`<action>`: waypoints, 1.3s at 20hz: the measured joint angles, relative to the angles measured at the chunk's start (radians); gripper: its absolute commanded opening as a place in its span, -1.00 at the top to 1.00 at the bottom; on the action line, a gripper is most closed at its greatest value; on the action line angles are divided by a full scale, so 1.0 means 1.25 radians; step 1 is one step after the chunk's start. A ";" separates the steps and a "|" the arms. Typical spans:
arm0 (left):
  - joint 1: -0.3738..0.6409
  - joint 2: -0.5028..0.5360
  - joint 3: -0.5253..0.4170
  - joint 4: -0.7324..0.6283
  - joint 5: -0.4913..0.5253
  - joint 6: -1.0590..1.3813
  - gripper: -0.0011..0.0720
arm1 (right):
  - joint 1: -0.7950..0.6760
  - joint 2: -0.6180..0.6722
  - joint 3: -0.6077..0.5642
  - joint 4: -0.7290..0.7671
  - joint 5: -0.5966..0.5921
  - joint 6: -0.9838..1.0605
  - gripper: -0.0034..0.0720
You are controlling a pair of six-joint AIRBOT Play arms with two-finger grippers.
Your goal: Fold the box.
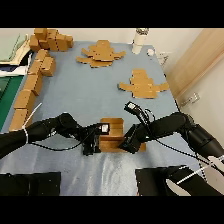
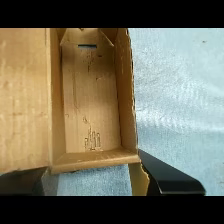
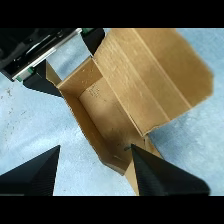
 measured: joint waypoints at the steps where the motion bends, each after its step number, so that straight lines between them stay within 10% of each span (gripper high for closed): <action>1: -0.001 0.000 0.000 0.003 0.001 -0.005 0.18 | 0.000 0.000 0.000 0.000 0.000 0.000 -0.97; 20: -0.002 0.014 -0.001 0.047 0.047 -0.028 0.17 | 0.000 -0.002 0.000 0.006 -0.009 0.216 -0.93; 22: -0.002 0.014 -0.001 0.055 0.040 -0.028 0.17 | 0.001 -0.010 0.000 0.009 -0.007 0.273 -0.45; 26: -0.002 0.012 -0.001 0.062 0.032 -0.028 0.17 | 0.024 -0.054 0.000 0.037 -0.001 0.350 -0.45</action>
